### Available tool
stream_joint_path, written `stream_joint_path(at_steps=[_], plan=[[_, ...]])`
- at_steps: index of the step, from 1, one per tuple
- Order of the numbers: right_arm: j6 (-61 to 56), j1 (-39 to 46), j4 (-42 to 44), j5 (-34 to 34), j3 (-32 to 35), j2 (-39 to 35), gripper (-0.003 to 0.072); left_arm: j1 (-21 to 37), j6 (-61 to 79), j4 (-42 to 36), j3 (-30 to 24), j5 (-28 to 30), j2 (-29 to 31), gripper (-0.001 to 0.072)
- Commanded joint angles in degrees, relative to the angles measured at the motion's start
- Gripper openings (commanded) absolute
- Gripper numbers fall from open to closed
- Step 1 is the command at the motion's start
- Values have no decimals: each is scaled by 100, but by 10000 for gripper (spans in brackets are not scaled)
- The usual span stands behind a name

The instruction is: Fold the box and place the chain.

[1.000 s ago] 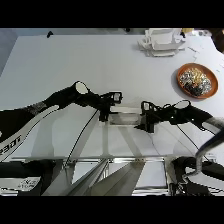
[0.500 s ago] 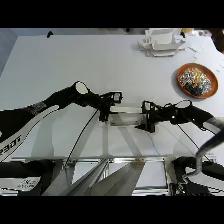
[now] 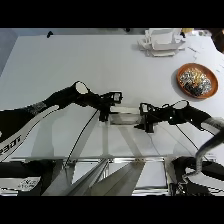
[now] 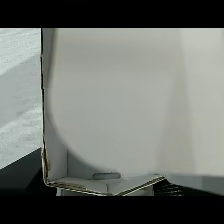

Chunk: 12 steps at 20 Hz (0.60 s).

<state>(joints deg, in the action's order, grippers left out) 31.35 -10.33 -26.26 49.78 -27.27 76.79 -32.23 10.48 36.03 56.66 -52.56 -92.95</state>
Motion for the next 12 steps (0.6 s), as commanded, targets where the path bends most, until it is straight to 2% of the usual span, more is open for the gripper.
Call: stream_joint_path(at_steps=[1, 3, 12], plan=[[-9, -13, -70, -26, 0, 7, 430, 0, 0, 0, 2, 4, 0, 11], [-9, -13, -72, -26, 0, 7, 408, 0, 0, 0, 2, 4, 0, 11], [0, -13, -70, 76, 0, -2, 400, 0, 0, -2, 2, 4, 0, 11]])
